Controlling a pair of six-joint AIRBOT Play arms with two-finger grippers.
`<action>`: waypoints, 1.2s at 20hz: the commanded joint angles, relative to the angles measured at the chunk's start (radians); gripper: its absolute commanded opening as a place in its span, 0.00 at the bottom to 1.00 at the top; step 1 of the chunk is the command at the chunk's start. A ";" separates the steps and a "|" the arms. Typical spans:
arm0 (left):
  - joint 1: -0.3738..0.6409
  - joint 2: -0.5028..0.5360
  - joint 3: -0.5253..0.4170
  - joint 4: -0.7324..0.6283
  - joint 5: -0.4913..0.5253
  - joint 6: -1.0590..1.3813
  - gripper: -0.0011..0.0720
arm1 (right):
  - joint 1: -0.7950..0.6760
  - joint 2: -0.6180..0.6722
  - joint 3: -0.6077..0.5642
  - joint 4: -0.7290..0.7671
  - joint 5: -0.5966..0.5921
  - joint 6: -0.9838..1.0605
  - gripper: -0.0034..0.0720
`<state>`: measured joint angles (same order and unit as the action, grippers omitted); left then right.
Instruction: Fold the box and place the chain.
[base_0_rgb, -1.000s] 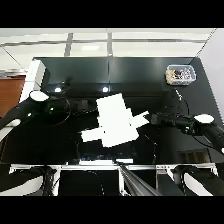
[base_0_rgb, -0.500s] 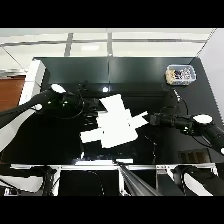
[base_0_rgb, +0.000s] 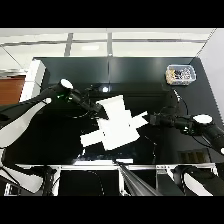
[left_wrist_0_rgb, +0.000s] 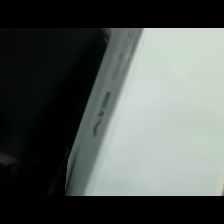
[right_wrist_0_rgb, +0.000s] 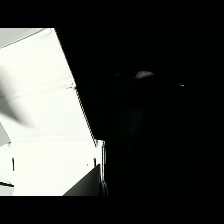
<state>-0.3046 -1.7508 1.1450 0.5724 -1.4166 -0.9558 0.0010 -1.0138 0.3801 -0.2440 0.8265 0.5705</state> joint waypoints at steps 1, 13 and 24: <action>-0.023 -0.012 0.030 0.076 -0.053 0.031 0.57 | 0.001 0.000 0.000 0.000 0.000 0.000 0.06; -0.036 -0.012 0.031 0.101 -0.032 0.034 0.05 | 0.001 0.000 0.002 0.001 -0.005 0.000 0.07; -0.078 0.214 -0.023 0.155 0.106 0.134 0.05 | -0.136 0.002 0.312 -0.570 0.113 0.009 0.96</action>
<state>-0.3573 -1.6325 1.1637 0.7071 -1.3987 -0.8951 -0.1005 -1.0134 0.6041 -0.6250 0.8894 0.5758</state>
